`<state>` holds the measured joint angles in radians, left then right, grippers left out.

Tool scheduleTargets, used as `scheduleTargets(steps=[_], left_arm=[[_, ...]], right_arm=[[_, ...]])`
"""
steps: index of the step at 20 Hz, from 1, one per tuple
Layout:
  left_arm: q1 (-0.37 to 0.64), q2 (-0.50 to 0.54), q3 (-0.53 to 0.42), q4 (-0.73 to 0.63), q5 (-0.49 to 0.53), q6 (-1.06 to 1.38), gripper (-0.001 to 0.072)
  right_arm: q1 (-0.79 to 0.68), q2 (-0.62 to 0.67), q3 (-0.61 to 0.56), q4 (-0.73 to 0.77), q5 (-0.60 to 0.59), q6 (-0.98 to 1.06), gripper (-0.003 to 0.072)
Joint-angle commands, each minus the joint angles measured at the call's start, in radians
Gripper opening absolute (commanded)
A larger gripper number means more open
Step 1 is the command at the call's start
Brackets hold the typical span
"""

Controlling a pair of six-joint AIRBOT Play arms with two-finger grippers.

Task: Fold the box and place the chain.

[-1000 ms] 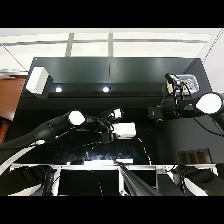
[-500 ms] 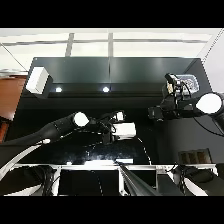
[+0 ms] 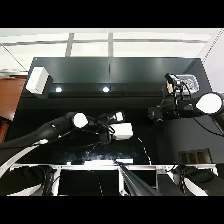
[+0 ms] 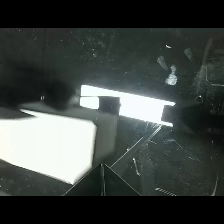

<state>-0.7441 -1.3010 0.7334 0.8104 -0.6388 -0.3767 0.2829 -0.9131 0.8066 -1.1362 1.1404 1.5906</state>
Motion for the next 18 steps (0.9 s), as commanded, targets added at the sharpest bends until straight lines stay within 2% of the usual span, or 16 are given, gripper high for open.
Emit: scheduleTargets(steps=[1, 4, 6, 9, 12, 15, 18], left_arm=[[0.094, 0.090, 0.010, 0.243, -0.102, -0.280, 0.0329], [0.279, 0.171, 0.009, 0.385, -0.286, -0.451, 0.0329], [0.430, 0.203, 0.003, 0.451, -0.387, -0.473, 0.0329], [0.715, 0.213, 0.002, 0.494, -0.501, -0.473, 0.0330], [1.037, 0.213, 0.002, 0.466, -0.509, -0.473, 0.0331], [1.337, 0.212, 0.002, 0.371, -0.431, -0.466, 0.0333], [1.495, 0.211, 0.002, 0.281, -0.310, -0.379, 0.0333]], right_arm=[[0.000, 0.000, 0.001, 0.001, 0.002, 0.000, 0.0024], [0.000, 0.000, 0.001, 0.000, -0.002, 0.000, 0.0024], [0.000, 0.000, 0.001, -0.001, -0.002, 0.000, 0.0024], [0.000, 0.000, 0.001, -0.002, -0.004, -0.002, 0.0024], [0.000, 0.000, 0.001, -0.002, -0.006, -0.016, 0.0023], [0.000, 0.000, 0.001, -0.002, -0.021, -0.016, 0.0024], [0.000, 0.000, 0.001, 0.001, -0.030, -0.016, 0.0025]])
